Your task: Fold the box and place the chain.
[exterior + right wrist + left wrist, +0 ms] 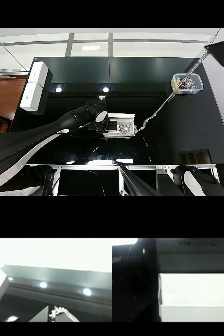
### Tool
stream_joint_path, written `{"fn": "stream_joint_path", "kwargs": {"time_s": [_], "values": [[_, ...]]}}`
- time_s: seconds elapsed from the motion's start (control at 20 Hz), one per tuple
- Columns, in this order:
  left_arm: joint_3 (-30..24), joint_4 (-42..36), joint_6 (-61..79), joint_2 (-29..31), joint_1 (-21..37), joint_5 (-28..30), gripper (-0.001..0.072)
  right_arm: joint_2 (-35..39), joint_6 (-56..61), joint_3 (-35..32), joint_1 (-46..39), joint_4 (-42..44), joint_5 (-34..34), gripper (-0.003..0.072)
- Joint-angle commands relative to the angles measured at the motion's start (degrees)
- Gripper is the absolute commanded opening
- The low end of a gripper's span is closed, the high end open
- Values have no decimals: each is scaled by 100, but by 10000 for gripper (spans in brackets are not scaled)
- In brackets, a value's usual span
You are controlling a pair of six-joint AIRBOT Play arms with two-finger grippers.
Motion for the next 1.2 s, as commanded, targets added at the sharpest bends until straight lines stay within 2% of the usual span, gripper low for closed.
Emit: {"fn": "stream_joint_path", "kwargs": {"time_s": [0.0,0.15,0.3,0.45,0.65,0.8,1.15], "values": [[-2,-4,0,2,0,-4,31,118,-129,136,-2,483,529,10],[-2,-17,0,2,0,-4,31,118,-146,127,109,490,1263,11],[-2,-17,0,2,0,-4,31,118,-321,-317,549,518,1390,11],[-2,-17,0,2,0,-4,31,118,-367,-1279,1108,752,1235,10],[-2,-17,0,2,0,0,31,48,-385,-2455,1814,916,525,3],[-2,-17,0,2,0,0,31,-155,-385,-3101,2308,1432,-133,3],[-2,-20,0,2,0,0,31,-673,-385,-3294,2944,1399,-354,4]]}}
